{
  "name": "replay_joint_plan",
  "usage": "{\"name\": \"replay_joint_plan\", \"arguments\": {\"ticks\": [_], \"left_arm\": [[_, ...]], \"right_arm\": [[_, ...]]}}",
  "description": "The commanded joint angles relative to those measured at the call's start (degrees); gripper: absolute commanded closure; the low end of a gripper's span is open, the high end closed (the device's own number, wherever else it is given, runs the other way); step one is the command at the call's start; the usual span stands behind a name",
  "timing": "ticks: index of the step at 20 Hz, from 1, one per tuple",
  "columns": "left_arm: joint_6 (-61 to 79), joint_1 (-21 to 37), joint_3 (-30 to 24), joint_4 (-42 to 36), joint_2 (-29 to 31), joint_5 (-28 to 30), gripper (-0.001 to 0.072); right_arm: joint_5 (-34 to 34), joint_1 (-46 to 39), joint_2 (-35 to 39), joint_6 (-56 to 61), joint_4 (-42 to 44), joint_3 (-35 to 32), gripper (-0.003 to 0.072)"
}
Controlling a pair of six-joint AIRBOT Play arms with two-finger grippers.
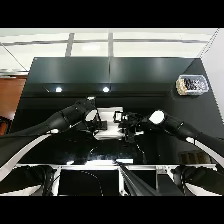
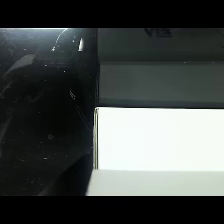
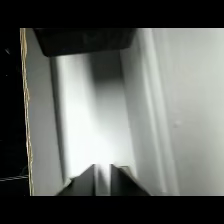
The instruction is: Fold the box and place the chain.
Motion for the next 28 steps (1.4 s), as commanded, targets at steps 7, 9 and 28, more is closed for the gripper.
{"name": "replay_joint_plan", "arguments": {"ticks": [7,9,28], "left_arm": [[0.09,0.02,0.04,0.00,-0.02,0.02,0.0681],[0.09,0.02,0.04,0.00,-0.02,0.02,0.0681],[0.09,0.02,0.04,0.00,-0.02,0.35,0.0681]], "right_arm": [[14.93,-12.52,12.74,47.45,-16.35,2.08,0.0672],[20.70,-21.42,14.97,58.90,-16.24,2.08,0.0672],[31.98,-24.28,-5.57,60.00,6.64,-1.01,0.0453]]}}
